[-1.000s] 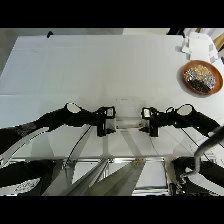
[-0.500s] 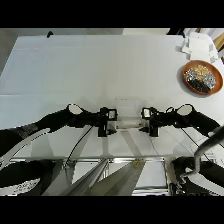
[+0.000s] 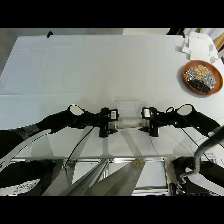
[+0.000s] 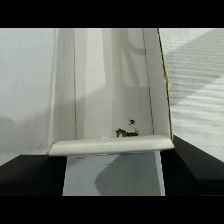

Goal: Fold the box and place the chain.

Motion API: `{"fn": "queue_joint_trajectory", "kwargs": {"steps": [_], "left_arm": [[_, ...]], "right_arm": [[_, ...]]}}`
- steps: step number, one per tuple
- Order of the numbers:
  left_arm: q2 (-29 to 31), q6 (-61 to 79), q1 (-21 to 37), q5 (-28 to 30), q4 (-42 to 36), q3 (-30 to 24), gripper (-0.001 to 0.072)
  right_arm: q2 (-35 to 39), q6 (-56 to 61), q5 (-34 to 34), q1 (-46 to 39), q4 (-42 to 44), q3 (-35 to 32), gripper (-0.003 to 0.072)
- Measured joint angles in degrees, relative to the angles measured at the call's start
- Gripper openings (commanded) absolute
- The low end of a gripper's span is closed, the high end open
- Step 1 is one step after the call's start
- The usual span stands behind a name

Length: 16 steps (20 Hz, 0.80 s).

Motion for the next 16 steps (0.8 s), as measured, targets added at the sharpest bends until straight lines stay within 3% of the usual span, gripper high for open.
{"fn": "queue_joint_trajectory", "kwargs": {"steps": [16], "left_arm": [[-0.17, -0.46, -0.04, 0.9, -0.17, 0.0, 0.025]], "right_arm": [[0.0, 0.02, 0.02, -0.02, -0.02, 0.02, 0.04]]}}
